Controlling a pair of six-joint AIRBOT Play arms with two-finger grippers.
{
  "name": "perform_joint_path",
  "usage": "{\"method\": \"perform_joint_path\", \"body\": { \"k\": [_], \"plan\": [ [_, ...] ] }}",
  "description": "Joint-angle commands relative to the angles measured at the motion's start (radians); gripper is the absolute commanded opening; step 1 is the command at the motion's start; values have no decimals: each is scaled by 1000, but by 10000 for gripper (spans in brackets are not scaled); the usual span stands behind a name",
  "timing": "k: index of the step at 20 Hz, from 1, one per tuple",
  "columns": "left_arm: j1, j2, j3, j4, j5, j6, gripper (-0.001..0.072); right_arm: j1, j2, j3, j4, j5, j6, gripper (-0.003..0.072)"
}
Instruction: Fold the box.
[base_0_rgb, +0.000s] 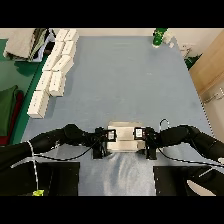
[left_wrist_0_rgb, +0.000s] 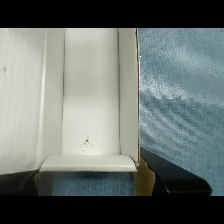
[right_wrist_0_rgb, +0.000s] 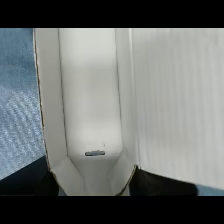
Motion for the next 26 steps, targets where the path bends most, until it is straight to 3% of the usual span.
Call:
{"method": "perform_joint_path", "body": {
  "k": [1,2,4,5,26],
  "plan": [
    [0,1,0,3,1,-1,703,0,1,1,1,1,0,520],
    [0,1,0,3,1,-1,701,0,1,1,1,1,0,520],
    [0,1,0,3,1,-1,438,0,1,1,1,1,0,521],
    [0,1,0,2,2,-1,404,0,1,1,1,1,0,520],
    [0,1,0,2,27,-4,407,0,1,2,1,-3,0,520]
  ]
}}
